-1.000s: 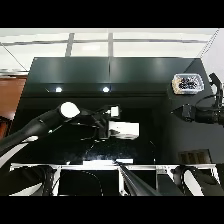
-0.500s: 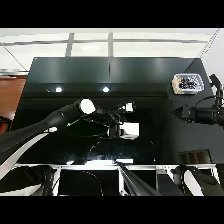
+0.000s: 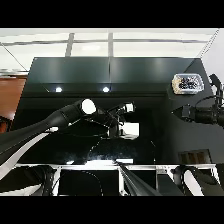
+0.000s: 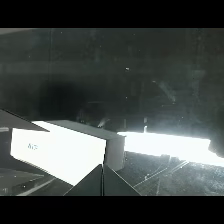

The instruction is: Fold the box and place the chain.

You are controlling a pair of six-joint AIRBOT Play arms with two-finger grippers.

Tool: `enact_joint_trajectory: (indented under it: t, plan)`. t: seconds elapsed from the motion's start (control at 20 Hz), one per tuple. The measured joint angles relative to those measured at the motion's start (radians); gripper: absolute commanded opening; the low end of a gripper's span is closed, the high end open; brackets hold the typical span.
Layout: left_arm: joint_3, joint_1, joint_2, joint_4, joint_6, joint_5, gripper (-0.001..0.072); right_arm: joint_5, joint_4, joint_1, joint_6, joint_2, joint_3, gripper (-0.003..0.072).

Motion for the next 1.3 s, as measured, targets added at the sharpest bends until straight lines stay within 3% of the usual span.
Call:
enact_joint_trajectory:
  t: [0.4, 0.75, 0.8, 0.85, 0.9, 1.1, 1.3]
  plan:
    - [0.000, -0.025, -0.016, 0.012, -0.003, 0.003, 0.0711, -0.002, 0.000, 0.000, -0.002, 0.000, 0.000, 0.0011]
    - [0.000, -0.061, -0.064, 0.105, -0.004, 0.012, 0.0707, -0.003, 0.000, 0.000, -0.002, 0.000, 0.000, 0.0011]
    - [0.000, -0.069, -0.071, 0.114, -0.004, 0.015, 0.0622, -0.003, 0.000, 0.000, -0.002, 0.000, 0.000, 0.0012]
    - [0.001, -0.075, -0.074, 0.120, -0.004, 0.024, 0.0445, -0.003, 0.000, 0.000, -0.002, 0.000, 0.000, 0.0012]
    - [0.003, -0.080, -0.074, 0.129, -0.004, 0.028, 0.0388, -0.003, 0.000, 0.000, -0.002, 0.000, 0.000, 0.0011]
    - [0.005, -0.046, -0.033, 0.209, -0.094, 0.020, 0.0388, -0.004, 0.000, 0.000, -0.002, 0.000, 0.000, 0.0011]
    - [0.008, 0.153, 0.029, 0.380, -0.276, 0.010, 0.0388, -0.023, 0.000, 0.000, -0.001, 0.000, 0.000, 0.0012]
